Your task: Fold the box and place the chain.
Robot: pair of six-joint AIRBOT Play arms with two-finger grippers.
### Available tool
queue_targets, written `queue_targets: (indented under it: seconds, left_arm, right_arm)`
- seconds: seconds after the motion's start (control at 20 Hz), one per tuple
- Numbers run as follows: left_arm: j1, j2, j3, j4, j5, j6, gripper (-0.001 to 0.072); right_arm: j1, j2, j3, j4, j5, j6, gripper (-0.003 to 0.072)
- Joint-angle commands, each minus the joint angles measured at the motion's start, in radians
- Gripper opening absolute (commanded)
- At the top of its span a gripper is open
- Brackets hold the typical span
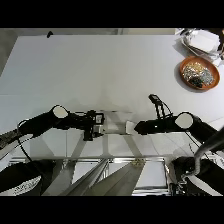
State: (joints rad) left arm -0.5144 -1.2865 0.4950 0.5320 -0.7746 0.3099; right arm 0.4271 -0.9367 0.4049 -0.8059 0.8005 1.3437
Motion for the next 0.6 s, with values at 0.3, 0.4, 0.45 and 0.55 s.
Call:
queue_targets:
  seconds: [0.3, 0.4, 0.45, 0.55]
  left_arm:
    - [0.0, 0.0, 0.0, 0.0, 0.0, 0.0, 0.0033]
    - [0.0, 0.0, 0.0, 0.0, 0.0, 0.0, 0.0033]
    - [0.0, 0.0, 0.0, 0.0, 0.0, 0.0, 0.0033]
    - [0.0, 0.0, 0.0, 0.0, 0.0, 0.0, 0.0033]
  right_arm:
    - [0.076, 0.006, 0.083, -0.06, 0.013, 0.1, 0.024]
    - [0.087, 0.005, 0.087, -0.07, 0.027, 0.129, 0.029]
    - [0.095, 0.002, 0.087, -0.085, 0.035, 0.148, 0.0338]
    - [0.116, -0.018, 0.087, -0.107, 0.045, 0.153, 0.0348]
